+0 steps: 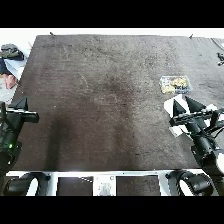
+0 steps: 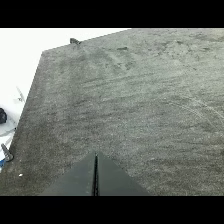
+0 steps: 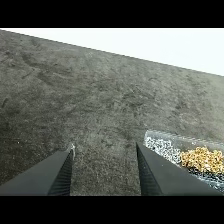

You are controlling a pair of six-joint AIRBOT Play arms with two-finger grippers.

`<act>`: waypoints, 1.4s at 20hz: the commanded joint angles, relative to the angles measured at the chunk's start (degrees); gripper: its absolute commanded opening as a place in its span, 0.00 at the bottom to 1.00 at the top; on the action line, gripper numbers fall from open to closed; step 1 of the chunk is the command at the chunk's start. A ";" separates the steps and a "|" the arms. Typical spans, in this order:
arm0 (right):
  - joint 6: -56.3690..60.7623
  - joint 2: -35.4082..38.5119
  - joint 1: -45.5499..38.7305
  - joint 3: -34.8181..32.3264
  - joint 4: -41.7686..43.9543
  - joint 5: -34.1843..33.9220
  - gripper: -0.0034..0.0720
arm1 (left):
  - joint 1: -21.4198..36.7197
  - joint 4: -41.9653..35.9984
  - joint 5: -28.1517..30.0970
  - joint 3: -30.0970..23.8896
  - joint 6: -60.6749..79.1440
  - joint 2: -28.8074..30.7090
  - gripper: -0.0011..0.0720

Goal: Fold the box and place the chain.

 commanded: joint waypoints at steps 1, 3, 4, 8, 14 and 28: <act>0.04 0.07 0.02 0.07 0.02 0.02 0.61 | 0.02 0.02 0.00 -0.02 0.00 0.04 0.03; 0.04 0.07 0.02 0.07 0.02 0.02 0.61 | 0.02 0.00 0.00 0.00 0.00 0.04 0.03; 0.04 0.07 0.02 0.07 0.02 0.04 0.61 | 0.02 0.02 0.00 -0.02 0.00 0.04 0.03; -0.13 -0.13 0.02 1.09 -0.20 -0.22 0.61 | 0.02 0.00 0.00 0.00 0.00 0.04 0.03; -0.13 -15.08 -0.39 14.62 -0.17 -8.55 0.61 | 0.02 0.00 0.00 0.00 0.02 0.04 0.03; 43.69 -61.77 -53.64 58.14 -45.00 59.84 0.58 | 0.02 0.00 0.00 0.00 0.00 0.04 0.03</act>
